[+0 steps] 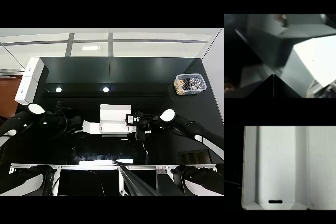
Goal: Fold the box and place the chain.
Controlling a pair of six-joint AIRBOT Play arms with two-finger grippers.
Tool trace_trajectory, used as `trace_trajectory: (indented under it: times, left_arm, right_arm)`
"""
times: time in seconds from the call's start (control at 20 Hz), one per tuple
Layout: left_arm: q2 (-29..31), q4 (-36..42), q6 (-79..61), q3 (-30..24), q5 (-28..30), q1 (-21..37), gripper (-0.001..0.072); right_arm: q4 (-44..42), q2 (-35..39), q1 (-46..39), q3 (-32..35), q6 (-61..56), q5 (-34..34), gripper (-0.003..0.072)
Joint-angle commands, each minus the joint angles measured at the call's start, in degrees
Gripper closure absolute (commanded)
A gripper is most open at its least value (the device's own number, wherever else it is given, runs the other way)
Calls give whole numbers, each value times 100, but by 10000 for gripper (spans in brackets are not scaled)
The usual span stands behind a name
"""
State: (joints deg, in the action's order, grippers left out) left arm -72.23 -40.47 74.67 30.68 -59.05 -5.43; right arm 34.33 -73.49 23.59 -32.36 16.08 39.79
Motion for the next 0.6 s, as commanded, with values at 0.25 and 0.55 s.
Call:
trace_trajectory:
  times: [0.25, 0.55]
  left_arm:
    - [-280, 964, -1423, 352, -127, -595, 606]
    - [-201, 796, -1574, 745, -352, -496, -7]
  right_arm:
    - [0, 0, 0, 0, 0, 2, 211]
    - [0, 0, 0, 0, 0, 0, 211]
